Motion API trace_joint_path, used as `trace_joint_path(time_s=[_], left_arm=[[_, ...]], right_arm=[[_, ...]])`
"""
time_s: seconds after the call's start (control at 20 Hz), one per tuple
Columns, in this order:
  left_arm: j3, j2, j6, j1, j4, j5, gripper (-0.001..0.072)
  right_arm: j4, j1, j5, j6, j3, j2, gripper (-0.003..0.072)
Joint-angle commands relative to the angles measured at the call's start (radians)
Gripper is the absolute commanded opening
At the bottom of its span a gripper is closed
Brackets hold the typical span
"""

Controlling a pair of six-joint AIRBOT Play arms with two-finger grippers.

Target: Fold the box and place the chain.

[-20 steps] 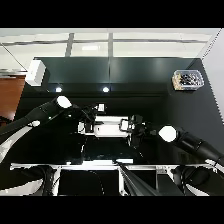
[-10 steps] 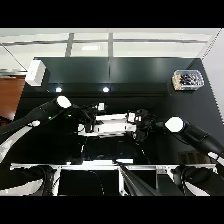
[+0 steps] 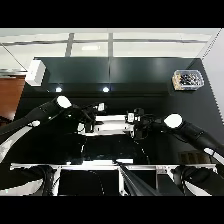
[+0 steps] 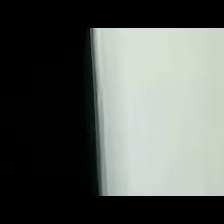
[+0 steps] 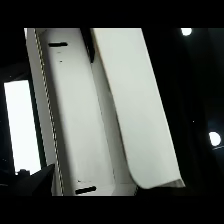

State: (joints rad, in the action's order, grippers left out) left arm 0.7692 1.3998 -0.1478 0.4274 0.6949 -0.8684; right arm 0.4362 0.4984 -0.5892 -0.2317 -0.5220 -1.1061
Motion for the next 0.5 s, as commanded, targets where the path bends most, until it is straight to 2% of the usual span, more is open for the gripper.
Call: trace_joint_path(time_s=[0.0, 0.45], left_arm=[[0.001, 0.001, 0.000, 0.000, 0.000, 0.001, 0.0028], [0.001, 0.001, 0.001, 0.000, 0.000, 0.001, 0.0028]], right_arm=[[-0.014, 0.000, -0.065, -0.036, -0.001, -0.048, 0.0704], [-0.014, 0.000, -0.063, -0.100, -0.001, -0.136, 0.0703]])
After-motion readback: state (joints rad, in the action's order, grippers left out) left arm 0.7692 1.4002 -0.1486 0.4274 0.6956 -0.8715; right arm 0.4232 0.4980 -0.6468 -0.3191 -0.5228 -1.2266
